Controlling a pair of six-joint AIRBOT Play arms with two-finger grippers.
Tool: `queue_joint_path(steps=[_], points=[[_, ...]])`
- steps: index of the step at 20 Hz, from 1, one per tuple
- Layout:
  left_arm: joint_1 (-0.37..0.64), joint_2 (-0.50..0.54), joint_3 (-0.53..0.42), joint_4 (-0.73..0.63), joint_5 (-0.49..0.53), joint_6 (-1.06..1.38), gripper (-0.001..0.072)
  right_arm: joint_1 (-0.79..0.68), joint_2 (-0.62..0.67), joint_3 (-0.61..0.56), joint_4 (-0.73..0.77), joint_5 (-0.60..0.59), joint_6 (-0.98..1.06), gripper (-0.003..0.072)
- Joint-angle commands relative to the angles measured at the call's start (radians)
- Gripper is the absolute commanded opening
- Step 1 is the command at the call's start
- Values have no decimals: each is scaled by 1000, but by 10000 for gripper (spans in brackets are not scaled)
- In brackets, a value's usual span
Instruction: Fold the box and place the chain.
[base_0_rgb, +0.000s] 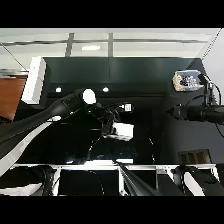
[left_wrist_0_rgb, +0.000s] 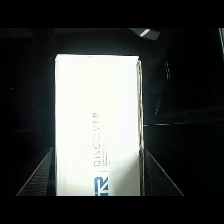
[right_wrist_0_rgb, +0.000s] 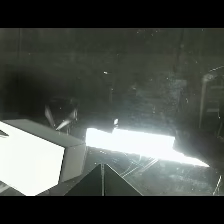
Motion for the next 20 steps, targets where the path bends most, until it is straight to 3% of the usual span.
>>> queue_joint_path(steps=[1,8,13,17,20], points=[[-10,8,1,24,-3,-3,707,0,1,0,0,0,17,16],[-48,10,-1,49,8,-26,708,0,1,0,0,0,21,16],[-126,0,-3,218,66,-113,708,0,1,0,0,0,21,16],[-174,-1,-31,225,221,-157,707,0,1,0,0,1,21,16],[-187,-2,-49,224,273,-159,704,0,1,0,0,8,23,16]])
